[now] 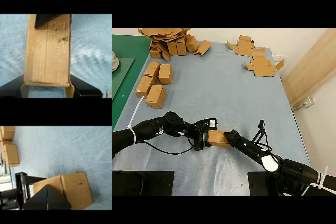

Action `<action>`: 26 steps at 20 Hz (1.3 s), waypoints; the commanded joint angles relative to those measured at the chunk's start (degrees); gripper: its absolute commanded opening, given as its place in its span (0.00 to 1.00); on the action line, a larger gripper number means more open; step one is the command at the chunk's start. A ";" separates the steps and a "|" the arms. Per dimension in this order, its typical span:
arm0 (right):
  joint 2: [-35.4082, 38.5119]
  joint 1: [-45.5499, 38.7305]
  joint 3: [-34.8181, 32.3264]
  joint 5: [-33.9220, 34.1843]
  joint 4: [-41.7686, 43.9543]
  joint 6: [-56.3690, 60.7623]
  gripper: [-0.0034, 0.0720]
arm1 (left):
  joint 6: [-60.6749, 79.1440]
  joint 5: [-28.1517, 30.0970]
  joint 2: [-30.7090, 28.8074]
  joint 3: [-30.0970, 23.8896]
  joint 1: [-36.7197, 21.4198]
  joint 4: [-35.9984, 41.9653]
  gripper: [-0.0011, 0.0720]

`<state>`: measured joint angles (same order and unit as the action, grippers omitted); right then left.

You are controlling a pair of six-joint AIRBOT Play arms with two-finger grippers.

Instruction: Fold the box.

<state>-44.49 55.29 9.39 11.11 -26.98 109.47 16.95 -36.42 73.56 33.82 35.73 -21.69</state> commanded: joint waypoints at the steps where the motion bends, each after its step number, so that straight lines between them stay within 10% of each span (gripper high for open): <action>1: -0.09 0.04 0.04 -0.61 -1.36 -0.02 0.05 | -0.02 0.00 0.02 0.04 0.00 0.00 0.49; 17: 9.57 -0.37 0.76 3.48 -1.11 -2.29 0.05 | 0.00 0.04 0.02 0.04 0.00 0.00 0.49; 26: 9.55 -13.97 0.76 -1.14 -2.78 -7.56 0.05 | -0.02 -0.02 0.02 0.04 0.00 0.26 0.49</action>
